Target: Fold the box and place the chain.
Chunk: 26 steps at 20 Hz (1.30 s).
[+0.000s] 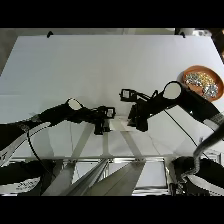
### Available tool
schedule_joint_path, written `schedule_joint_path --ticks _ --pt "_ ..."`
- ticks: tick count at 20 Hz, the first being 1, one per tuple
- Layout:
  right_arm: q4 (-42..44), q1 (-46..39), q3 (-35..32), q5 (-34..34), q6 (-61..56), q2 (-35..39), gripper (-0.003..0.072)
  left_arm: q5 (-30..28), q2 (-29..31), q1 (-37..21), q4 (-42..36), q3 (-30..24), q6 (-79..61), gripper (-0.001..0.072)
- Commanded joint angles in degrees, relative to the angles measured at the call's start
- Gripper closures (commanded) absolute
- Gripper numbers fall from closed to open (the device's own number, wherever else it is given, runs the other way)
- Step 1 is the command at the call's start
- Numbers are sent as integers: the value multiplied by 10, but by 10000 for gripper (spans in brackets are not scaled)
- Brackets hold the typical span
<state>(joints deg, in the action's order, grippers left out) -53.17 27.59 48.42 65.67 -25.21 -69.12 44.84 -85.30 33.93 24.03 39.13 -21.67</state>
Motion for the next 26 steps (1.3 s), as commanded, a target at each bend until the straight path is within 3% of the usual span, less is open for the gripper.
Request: schedule_joint_path --ticks 1,4,7,15,26 --pt "-68 27 -3 -69 -65 3 349 0 0 0 0 0 0 372" --pt "-76 33 -3 -76 -80 4 350 0 0 0 0 0 0 372" --pt "-76 33 -3 -84 -80 17 431 0 0 0 0 0 0 372" --pt "-85 82 -10 -99 -99 33 454 0 0 0 0 0 0 372" --pt "-110 85 -38 -127 -133 33 459 0 0 0 0 0 0 372"
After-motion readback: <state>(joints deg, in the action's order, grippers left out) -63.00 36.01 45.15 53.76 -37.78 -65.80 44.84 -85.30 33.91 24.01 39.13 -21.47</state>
